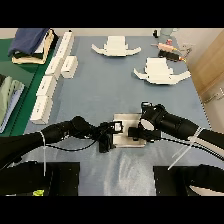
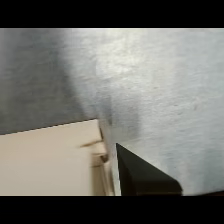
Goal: Fold the box.
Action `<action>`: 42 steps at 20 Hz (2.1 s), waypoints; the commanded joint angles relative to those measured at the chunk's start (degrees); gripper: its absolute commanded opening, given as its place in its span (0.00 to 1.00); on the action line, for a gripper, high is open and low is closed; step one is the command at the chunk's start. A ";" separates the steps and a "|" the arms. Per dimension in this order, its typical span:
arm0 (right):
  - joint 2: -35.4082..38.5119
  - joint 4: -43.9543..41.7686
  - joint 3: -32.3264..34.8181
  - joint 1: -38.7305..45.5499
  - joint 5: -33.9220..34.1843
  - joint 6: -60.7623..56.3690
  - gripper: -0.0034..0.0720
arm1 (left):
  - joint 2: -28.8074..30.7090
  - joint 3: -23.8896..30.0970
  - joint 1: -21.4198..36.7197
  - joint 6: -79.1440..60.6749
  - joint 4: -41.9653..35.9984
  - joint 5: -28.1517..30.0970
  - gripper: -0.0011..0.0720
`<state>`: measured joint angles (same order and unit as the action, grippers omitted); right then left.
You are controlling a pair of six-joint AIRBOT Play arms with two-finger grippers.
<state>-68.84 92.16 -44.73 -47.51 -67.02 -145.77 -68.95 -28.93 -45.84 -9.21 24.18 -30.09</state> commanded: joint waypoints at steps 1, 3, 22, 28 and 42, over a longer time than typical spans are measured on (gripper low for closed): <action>1.18 -0.46 -0.87 -0.02 -1.62 2.25 0.58 | 0.00 0.00 -0.02 -0.20 0.11 -0.04 0.57; 1.79 -0.46 -0.92 0.02 -3.34 2.29 0.58 | 0.00 0.00 0.00 -0.20 0.13 -0.04 0.57; 16.87 -7.76 -5.05 11.41 -11.10 17.18 0.04 | 0.00 0.00 0.00 -0.20 0.11 -0.04 0.57; 12.26 -21.09 -5.03 34.16 -11.08 39.78 0.04 | 0.00 0.00 -0.02 -0.20 0.11 -0.04 0.57; -17.90 -67.45 -5.09 50.97 -17.18 73.55 0.04 | 0.00 0.00 -0.02 -0.20 0.11 -0.04 0.57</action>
<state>-82.67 32.95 -49.76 2.96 -80.99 -78.00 -68.95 -28.93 -45.84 -9.41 24.29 -30.15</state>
